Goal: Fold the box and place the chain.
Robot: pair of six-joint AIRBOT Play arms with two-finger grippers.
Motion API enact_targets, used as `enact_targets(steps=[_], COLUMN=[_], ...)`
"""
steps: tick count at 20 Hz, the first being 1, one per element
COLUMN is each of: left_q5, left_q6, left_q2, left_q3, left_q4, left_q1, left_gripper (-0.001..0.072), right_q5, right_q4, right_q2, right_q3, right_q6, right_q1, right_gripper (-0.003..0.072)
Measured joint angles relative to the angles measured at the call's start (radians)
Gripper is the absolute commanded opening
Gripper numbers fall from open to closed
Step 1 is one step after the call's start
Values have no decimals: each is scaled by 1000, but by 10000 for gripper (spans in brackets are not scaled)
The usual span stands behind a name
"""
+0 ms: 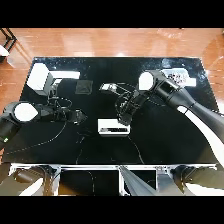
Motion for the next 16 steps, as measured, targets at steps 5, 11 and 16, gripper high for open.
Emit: enact_targets(steps=[5,11,16], left_q5=[0,0,0], left_q6=[0,0,0], left_q2=[0,0,0], left_q3=[0,0,0], left_q4=[0,0,0], left_q1=[0,0,0], left_gripper=[642,641,642], right_q5=[-4,-5,-18], right_q4=[-23,-43,-56], right_q2=[0,0,0], right_q3=[0,0,0], right_q6=[3,3,15], right_q1=[14,43,59], right_gripper=[237,131,130])
